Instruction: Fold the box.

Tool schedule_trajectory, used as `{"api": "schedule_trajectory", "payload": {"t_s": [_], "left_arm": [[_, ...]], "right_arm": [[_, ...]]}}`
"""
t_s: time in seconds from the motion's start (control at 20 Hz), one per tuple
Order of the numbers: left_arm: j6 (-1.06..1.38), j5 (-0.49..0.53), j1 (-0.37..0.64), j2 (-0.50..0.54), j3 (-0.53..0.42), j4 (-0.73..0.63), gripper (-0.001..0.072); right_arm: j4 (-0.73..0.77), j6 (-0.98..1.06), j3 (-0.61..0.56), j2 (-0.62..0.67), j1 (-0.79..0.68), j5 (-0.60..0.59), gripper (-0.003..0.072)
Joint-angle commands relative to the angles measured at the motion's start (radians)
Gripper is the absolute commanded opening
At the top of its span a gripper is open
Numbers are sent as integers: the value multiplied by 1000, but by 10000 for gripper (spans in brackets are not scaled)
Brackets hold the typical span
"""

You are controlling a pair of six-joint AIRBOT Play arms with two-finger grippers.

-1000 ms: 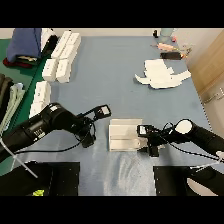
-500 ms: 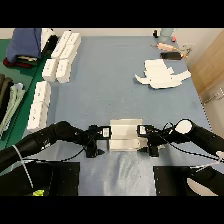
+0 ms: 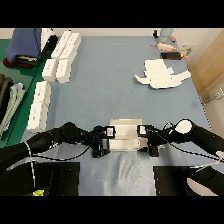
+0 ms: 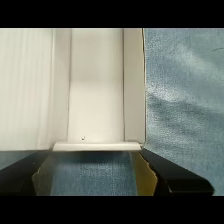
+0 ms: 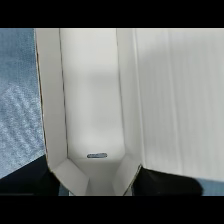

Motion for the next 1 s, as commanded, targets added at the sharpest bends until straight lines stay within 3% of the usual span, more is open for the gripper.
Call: {"api": "schedule_trajectory", "payload": {"t_s": [0.0, 0.75, 0.8, 0.85, 0.95], "left_arm": [[8, -3, -1, -5, 2, -23, 700], [-40, 87, -82, -48, 10, -42, 698], [-45, 92, -82, -48, 10, -42, 617], [-46, 93, -82, -48, 10, -42, 478], [-46, 93, -82, -48, 10, -42, 465]], "right_arm": [[0, 0, 0, 0, 0, 0, 527], [0, 0, 0, 0, 0, 1, 528], [0, 0, 0, 0, 0, 0, 528], [0, 0, 0, 0, 0, 0, 528], [0, 0, 0, 0, 0, 0, 528]]}}
